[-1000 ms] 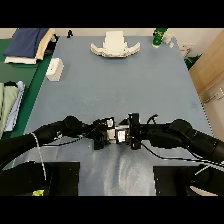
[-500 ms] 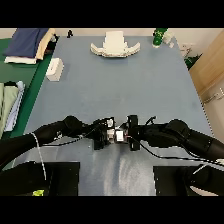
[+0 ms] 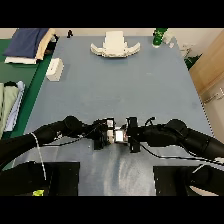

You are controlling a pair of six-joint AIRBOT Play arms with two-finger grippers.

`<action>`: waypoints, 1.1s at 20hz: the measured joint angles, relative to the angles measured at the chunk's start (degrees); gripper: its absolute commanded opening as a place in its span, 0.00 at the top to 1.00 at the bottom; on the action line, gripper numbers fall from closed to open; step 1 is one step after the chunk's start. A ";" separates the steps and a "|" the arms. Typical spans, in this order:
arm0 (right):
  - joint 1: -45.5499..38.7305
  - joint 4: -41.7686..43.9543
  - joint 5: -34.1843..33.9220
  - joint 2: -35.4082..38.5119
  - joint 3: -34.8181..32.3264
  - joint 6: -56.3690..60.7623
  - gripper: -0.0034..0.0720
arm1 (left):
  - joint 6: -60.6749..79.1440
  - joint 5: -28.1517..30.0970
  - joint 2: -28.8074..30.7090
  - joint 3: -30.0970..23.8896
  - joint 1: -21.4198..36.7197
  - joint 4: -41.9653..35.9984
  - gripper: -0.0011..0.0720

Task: Fold the box.

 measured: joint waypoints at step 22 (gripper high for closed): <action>4.52 13.64 26.84 12.70 -17.25 32.83 0.95 | -0.07 0.11 0.00 0.00 0.00 -0.04 0.38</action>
